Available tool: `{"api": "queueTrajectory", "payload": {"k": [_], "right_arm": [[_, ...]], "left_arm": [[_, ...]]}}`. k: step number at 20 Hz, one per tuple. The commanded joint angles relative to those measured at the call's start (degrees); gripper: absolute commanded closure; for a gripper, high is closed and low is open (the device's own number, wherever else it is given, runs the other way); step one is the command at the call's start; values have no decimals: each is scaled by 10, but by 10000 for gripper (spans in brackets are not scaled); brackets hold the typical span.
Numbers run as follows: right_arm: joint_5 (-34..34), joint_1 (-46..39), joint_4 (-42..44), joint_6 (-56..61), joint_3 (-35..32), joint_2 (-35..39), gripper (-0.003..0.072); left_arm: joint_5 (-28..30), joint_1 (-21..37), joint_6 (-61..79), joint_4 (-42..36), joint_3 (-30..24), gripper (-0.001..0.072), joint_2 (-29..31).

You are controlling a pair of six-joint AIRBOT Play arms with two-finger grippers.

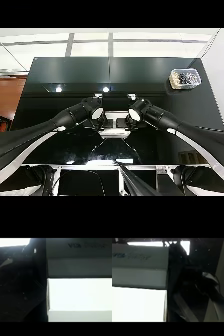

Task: Fold the box and place the chain.

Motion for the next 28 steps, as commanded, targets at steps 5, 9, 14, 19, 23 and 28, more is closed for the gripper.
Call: {"api": "queueTrajectory", "payload": {"k": [5,9,14,19,23,28], "right_arm": [[3,1,-3,7,0,-2,671],[23,-11,1,-16,0,8,300],[52,-26,24,-143,0,136,300],[112,-108,-193,-148,0,280,301],[3,-256,-387,-147,-28,284,300],[-229,-475,-258,-82,-45,179,-32]], "left_arm": [[-1,0,1,0,0,683,0],[-1,0,1,0,0,683,0],[0,0,1,0,0,683,0],[0,0,1,0,0,683,0],[0,0,1,0,0,683,0],[1,0,1,0,0,683,0]]}}
